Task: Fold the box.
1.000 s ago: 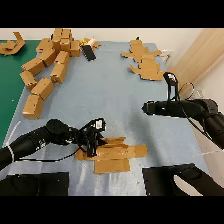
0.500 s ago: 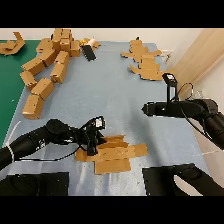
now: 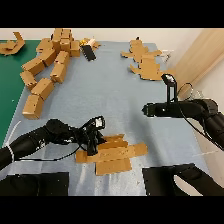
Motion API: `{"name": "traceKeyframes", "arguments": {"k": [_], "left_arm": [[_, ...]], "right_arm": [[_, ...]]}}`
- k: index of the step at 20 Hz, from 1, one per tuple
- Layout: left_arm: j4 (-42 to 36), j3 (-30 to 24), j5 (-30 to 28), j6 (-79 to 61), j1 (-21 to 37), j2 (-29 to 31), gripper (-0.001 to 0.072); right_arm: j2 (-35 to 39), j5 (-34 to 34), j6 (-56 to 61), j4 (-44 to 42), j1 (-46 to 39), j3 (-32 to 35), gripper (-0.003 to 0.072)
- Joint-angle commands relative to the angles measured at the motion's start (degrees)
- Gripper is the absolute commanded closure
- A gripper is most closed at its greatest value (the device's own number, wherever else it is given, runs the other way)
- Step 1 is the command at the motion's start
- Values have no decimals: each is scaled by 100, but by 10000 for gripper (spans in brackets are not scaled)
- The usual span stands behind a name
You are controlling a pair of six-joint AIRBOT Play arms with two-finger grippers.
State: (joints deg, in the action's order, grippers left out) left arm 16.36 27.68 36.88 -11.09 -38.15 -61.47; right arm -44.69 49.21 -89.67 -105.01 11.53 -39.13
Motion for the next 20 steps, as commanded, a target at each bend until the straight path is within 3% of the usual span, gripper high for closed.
{"name": "traceKeyframes", "arguments": {"k": [1,2,7,10,14,18,20], "left_arm": [[0,0,15,0,2,2,696],[-2,0,13,0,2,2,697],[-2,0,15,0,0,2,697],[-2,0,15,0,0,2,696],[-2,0,13,0,0,2,697],[-2,0,15,0,0,2,697],[-2,0,13,0,0,2,696]], "right_arm": [[0,28,-267,-7,4,-7,639],[0,39,-590,-7,39,-7,683],[20,105,-1558,278,417,7,684],[391,96,-2039,295,999,413,686],[1825,197,-2127,302,2210,1318,686],[3464,1128,-2122,195,3108,2033,675],[3683,1110,-2933,-76,3416,2461,230]]}}
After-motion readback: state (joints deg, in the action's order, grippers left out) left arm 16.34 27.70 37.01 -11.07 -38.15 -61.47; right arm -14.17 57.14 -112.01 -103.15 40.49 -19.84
